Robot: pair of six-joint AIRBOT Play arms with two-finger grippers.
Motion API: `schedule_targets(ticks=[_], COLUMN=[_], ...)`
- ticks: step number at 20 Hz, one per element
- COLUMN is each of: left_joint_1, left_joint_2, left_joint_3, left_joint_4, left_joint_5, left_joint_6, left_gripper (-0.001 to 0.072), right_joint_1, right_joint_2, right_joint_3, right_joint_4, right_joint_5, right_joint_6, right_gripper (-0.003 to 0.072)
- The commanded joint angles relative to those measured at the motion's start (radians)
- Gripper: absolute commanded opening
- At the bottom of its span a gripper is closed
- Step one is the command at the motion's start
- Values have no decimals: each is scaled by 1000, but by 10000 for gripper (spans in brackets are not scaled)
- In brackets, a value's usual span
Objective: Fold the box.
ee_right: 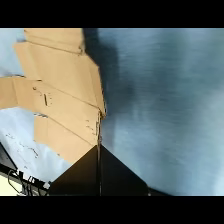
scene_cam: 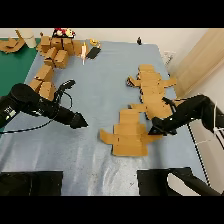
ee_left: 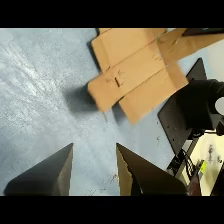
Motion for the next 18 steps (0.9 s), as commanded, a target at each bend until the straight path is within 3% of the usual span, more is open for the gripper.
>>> schedule_targets(ticks=[1, 4, 6, 9, 11, 16, 17, 18], left_joint_1=[0, 0, 0, 0, 0, 2, 2, 2], left_joint_2=[0, 0, 0, 0, 0, 0, 0, 0], left_joint_3=[-10, -10, -10, -10, -10, -10, -10, -10], left_joint_4=[0, 0, 0, 0, 0, 0, 0, 0], left_joint_5=[10, 19, 17, 13, 13, -12, -18, -23], left_joint_6=[7, 7, 6, 3, 3, -3, -3, -4], left_gripper=[416, 416, 416, 416, 416, 416, 416, 416], right_joint_1=[149, 259, 296, 300, 301, 300, 300, 300], right_joint_2=[4, 2, -11, -19, -23, -22, -21, -21], right_joint_3=[-88, -144, -148, -148, -148, -148, -148, -146], right_joint_4=[29, 49, 49, 40, 37, 40, 31, 11], right_joint_5=[151, 288, 302, 289, 275, 223, 219, 219], right_joint_6=[5, 23, 24, 29, 30, 26, 26, 27], right_gripper=[5, 13, 278, 280, 203, 203, 207, 283])
